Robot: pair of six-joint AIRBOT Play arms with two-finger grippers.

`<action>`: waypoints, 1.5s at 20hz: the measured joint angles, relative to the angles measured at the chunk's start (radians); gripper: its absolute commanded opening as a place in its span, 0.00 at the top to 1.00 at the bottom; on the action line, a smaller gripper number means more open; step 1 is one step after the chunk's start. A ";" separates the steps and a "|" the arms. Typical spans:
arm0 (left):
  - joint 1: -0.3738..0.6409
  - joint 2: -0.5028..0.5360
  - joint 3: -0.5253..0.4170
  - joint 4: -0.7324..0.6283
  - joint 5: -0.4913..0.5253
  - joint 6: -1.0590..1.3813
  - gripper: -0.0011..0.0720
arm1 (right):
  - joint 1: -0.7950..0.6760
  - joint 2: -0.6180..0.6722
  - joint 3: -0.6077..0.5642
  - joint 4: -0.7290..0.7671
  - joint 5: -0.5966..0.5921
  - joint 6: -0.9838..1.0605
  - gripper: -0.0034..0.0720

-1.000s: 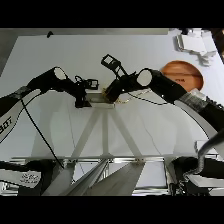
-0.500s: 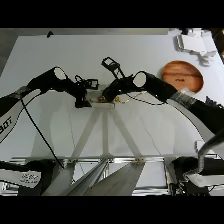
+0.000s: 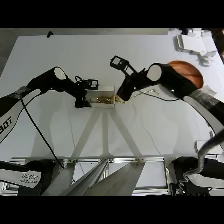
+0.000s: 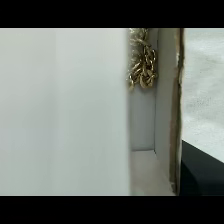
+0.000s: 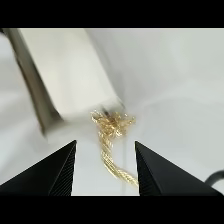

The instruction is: Fold the box and place the chain.

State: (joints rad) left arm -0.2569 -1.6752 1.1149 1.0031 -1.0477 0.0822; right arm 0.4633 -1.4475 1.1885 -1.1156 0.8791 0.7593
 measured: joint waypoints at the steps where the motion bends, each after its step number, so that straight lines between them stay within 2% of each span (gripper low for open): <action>1: 0.000 0.000 0.000 0.000 0.000 -0.001 0.96 | -0.021 0.008 -0.001 -0.021 0.012 -0.008 0.40; 7: 0.000 0.000 0.000 0.000 0.000 -0.003 0.96 | -0.121 0.011 -0.035 -0.073 0.039 -0.202 0.40; 11: 0.000 0.000 0.000 -0.001 0.000 -0.003 0.96 | -0.135 -0.060 -0.051 -0.053 0.045 -0.403 0.41; 15: 0.000 0.000 0.000 -0.001 0.000 -0.004 0.96 | -0.133 -0.146 -0.055 -0.017 0.039 -0.511 0.42; 16: 0.000 0.000 0.000 -0.001 0.000 -0.004 0.96 | -0.130 -0.165 -0.055 -0.012 0.033 -0.529 0.44; 17: 0.000 0.000 0.000 -0.001 0.000 -0.003 0.96 | -0.129 -0.180 -0.056 -0.008 0.021 -0.544 0.52; 20: 0.000 0.000 0.000 -0.001 0.000 -0.004 0.96 | -0.126 -0.212 -0.055 0.006 -0.013 -0.567 0.95; 26: 0.000 0.000 0.000 -0.001 0.000 -0.004 0.96 | -0.124 -0.211 -0.057 0.004 -0.019 -0.497 0.94; 30: 0.000 0.000 0.000 -0.001 0.000 -0.004 0.96 | -0.121 -0.118 -0.057 0.030 0.007 -0.402 0.94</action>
State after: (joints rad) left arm -0.2569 -1.6752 1.1149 1.0023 -1.0477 0.0784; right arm 0.3428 -1.5654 1.1313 -1.0859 0.8864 0.3569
